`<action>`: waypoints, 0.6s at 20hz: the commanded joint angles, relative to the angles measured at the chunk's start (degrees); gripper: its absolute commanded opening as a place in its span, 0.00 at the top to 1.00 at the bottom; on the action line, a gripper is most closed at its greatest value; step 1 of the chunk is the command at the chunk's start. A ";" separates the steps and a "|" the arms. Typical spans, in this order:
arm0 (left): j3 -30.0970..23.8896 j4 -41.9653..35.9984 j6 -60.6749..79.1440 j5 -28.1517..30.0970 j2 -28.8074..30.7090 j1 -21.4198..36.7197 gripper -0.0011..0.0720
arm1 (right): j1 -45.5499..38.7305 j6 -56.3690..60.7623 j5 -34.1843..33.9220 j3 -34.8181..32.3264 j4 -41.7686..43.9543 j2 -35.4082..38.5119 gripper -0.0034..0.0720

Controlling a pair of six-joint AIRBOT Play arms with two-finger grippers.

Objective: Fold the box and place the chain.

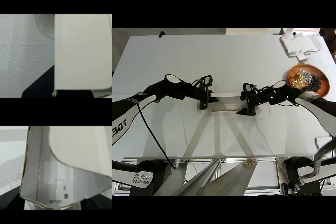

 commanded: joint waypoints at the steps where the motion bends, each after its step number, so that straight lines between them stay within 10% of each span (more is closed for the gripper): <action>1: -0.02 0.00 -0.02 0.00 -0.02 0.00 0.97 | 0.04 0.00 0.11 0.07 0.00 -0.04 0.04; 9: -0.02 0.00 -0.02 0.02 -0.02 0.00 0.97 | 0.04 0.04 0.22 0.07 0.02 -0.04 0.04; 12: -0.02 0.00 -0.02 0.02 -0.02 0.00 0.97 | 0.04 0.04 0.17 0.07 -0.02 -0.04 0.31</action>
